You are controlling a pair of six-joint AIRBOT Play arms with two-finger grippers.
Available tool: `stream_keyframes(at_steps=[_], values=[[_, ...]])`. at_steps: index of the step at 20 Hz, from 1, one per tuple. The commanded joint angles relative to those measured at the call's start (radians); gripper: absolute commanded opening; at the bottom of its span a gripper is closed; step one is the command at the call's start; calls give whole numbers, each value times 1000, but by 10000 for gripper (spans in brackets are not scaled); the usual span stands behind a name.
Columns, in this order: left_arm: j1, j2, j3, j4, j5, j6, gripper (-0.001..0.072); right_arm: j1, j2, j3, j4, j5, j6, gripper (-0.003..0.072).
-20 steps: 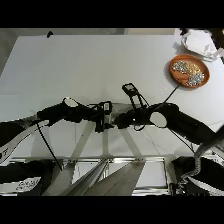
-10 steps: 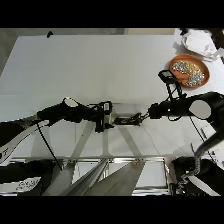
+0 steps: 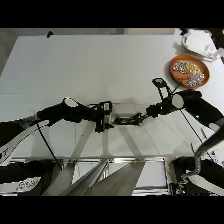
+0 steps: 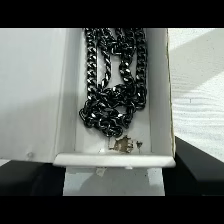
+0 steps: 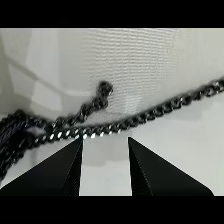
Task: Fold the box and place the chain.
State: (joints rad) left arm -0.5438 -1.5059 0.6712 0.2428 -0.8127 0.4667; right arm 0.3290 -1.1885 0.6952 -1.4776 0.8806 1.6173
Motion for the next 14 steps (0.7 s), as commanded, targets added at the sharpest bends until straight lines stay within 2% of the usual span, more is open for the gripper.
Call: stream_keyframes(at_steps=[1,7,9,12,14], values=[[0,0,0,0,0,0,325,-2,-44,-1,15,-97,5,321],[0,0,0,0,0,0,325,-2,-81,-1,43,-111,8,313],[0,0,0,0,0,0,325,5,-101,-1,57,-108,8,236],[0,0,0,0,0,0,325,34,-101,-1,57,-107,8,18],[0,0,0,0,0,0,325,48,-88,-1,56,-107,7,20]])
